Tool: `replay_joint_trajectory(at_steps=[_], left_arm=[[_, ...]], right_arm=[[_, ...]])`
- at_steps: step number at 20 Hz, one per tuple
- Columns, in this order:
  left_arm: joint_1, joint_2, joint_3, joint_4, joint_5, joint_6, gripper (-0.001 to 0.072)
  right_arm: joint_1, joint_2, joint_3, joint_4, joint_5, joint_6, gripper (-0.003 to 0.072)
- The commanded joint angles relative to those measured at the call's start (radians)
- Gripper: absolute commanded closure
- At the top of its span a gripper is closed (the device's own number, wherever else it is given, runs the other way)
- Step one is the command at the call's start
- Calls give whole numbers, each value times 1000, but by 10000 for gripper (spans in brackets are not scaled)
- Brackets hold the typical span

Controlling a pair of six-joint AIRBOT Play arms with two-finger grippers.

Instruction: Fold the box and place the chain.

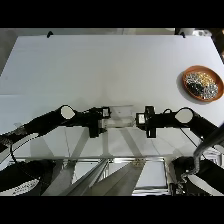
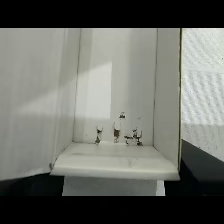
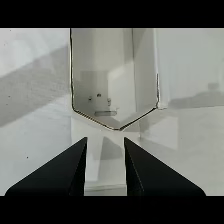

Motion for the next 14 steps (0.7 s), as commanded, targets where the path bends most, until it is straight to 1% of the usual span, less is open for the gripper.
replay_joint_trajectory(at_steps=[1,5,9,10,11,12,14], left_arm=[[0,0,-1,0,0,0,502],[0,0,-1,0,0,0,502],[0,0,-1,0,0,0,502],[0,0,-1,0,0,0,502],[0,0,-1,0,0,0,502],[0,0,-1,0,0,0,502],[0,0,-1,0,0,0,502]], right_arm=[[1,-19,-1,14,-17,-15,457],[1,-24,-1,39,-54,-16,459],[1,-38,0,45,-60,-16,459],[1,-39,-1,51,-60,-16,467],[11,-39,0,57,-62,-16,503],[31,-39,0,56,-65,-16,524],[74,-42,0,56,-90,-15,527]])
